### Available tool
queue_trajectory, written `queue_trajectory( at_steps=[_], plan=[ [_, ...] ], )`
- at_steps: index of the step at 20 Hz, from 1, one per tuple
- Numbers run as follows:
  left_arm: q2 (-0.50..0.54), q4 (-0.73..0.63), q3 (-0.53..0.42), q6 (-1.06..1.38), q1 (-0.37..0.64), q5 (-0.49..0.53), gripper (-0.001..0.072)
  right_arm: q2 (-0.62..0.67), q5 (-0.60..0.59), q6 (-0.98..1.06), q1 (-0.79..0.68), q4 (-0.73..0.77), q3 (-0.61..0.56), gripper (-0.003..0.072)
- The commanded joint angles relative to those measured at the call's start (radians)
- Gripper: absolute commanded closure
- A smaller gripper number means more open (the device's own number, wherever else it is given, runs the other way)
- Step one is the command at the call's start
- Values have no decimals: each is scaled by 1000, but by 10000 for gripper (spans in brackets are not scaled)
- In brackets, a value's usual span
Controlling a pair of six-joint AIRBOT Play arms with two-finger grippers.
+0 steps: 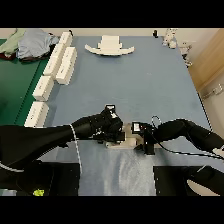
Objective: Fold the box.
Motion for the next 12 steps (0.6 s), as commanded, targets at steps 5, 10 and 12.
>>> queue_trajectory(
  at_steps=[5, 10, 12],
  plan=[
    [71, 24, 1, 0, 2, -19, 198, 0, 0, 0, 0, 0, 0, 246],
    [53, 29, 1, -27, 1, -16, 214, 0, 0, 0, 0, 0, 0, 246],
    [35, 33, 0, -58, 1, -10, 242, 0, 0, 0, 0, 0, 0, 245]
  ],
)
